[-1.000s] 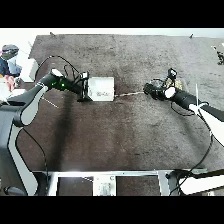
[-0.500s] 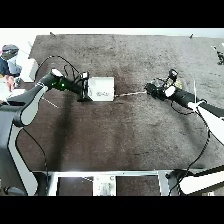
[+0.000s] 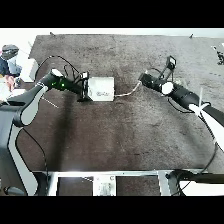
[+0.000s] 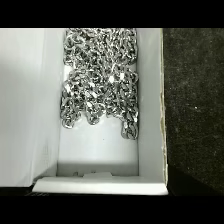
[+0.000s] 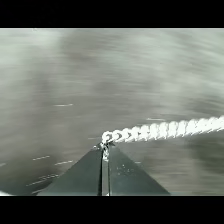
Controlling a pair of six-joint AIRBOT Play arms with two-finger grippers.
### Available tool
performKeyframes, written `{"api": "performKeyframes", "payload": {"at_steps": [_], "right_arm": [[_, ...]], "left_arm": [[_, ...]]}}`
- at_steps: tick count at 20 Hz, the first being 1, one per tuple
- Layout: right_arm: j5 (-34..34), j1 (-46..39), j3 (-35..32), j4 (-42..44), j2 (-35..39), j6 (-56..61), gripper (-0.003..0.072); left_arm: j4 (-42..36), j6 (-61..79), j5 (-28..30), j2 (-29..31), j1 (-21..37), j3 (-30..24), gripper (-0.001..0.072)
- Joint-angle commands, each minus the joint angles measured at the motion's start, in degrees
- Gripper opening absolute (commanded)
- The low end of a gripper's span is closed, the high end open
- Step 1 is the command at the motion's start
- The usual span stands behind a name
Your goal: Fold the box and place the chain.
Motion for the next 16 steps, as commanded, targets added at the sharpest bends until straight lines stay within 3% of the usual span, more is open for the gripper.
{"api": "performKeyframes", "payload": {"at_steps": [1, 8, 16], "right_arm": [[-1.6, 6.9, 0.0, 0.0, 7.7, -2.3, 0.001], [-9.4, 13.4, 0.1, 0.0, 15.1, -2.7, 0.001], [-9.5, 17.7, 5.0, -2.7, 15.1, -6.1, 0.001]], "left_arm": [[0.0, 0.0, 0.0, 0.0, 0.0, 0.0, 0.0344], [0.0, 0.0, 0.0, 0.0, 0.0, 0.0, 0.0344], [0.0, 0.0, 0.0, 0.0, 0.0, 0.0, 0.0344]]}}
